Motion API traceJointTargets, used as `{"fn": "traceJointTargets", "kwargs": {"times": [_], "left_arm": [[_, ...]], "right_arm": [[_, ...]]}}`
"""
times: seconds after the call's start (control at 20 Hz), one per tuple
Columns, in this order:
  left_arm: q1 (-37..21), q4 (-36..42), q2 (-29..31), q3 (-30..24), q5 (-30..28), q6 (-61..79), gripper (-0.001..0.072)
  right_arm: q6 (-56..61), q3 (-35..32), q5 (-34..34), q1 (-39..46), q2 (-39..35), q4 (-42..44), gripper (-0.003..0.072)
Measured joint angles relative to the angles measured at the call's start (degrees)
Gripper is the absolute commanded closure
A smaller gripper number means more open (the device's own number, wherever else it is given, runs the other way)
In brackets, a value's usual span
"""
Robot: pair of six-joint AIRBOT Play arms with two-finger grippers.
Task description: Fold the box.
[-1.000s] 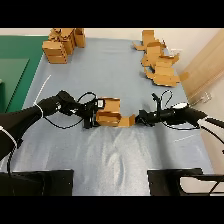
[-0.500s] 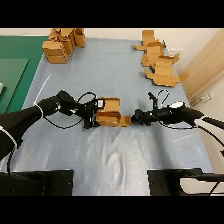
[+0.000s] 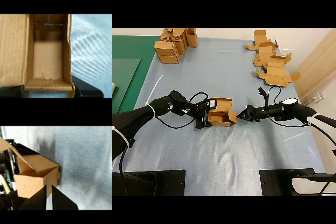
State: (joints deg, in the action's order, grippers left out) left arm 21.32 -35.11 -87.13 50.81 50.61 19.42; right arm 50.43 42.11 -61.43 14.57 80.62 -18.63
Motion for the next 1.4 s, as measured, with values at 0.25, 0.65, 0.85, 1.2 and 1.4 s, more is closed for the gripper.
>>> {"fn": "traceJointTargets", "kwargs": {"times": [0.25, 0.65, 0.85, 1.2, 1.4], "left_arm": [[0.0, 0.0, 0.0, 0.0, 0.3, 0.0, 0.0605], [0.0, 0.0, 0.0, 0.0, 0.7, 0.0, 0.0605], [-0.1, 0.0, 0.0, 0.0, 1.0, -0.1, 0.0605], [0.0, 0.0, 0.0, 0.0, 1.3, -0.1, 0.0605], [0.0, -0.1, 0.0, 0.0, 1.4, 0.1, 0.0605]], "right_arm": [[-2.1, 0.1, -1.6, -0.5, 0.0, 2.8, 0.0495], [-2.9, 0.2, -1.0, -4.7, 0.0, 4.5, 0.0361], [-1.2, 0.7, 0.6, -5.9, 0.0, 4.4, 0.0353], [11.0, 6.6, 3.8, -9.8, 0.0, -5.8, 0.0217], [19.3, 9.6, 6.1, -11.9, 0.1, -11.9, 0.0218]]}}
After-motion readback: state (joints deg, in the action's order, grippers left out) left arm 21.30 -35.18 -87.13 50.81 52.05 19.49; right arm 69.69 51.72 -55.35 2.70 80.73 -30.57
